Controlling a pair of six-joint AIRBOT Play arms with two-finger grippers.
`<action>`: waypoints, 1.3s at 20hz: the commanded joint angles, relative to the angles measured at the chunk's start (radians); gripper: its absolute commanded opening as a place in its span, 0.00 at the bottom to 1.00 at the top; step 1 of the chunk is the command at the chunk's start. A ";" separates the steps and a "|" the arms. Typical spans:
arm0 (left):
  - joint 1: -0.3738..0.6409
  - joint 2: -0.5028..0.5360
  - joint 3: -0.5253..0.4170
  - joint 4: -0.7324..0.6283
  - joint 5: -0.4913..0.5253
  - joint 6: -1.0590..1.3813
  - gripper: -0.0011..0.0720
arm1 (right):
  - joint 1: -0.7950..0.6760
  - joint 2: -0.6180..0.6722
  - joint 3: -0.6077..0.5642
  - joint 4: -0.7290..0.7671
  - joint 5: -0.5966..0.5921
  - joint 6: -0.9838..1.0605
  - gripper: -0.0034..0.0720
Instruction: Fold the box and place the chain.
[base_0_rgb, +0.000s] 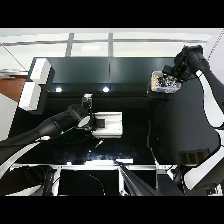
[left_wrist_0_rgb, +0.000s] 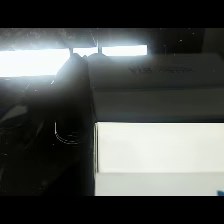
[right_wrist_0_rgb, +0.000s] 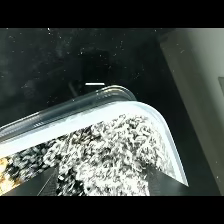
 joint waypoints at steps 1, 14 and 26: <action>0.000 -0.001 0.000 -0.006 0.000 0.000 0.05 | -0.002 -0.031 0.003 0.000 0.014 -0.003 0.82; 0.000 -0.001 0.000 -0.026 0.004 0.000 0.05 | -0.002 0.147 0.015 0.058 -0.039 -0.260 0.07; 0.000 -0.001 0.000 -0.027 0.002 0.000 0.05 | -0.001 0.608 0.020 0.179 -0.049 -0.415 0.07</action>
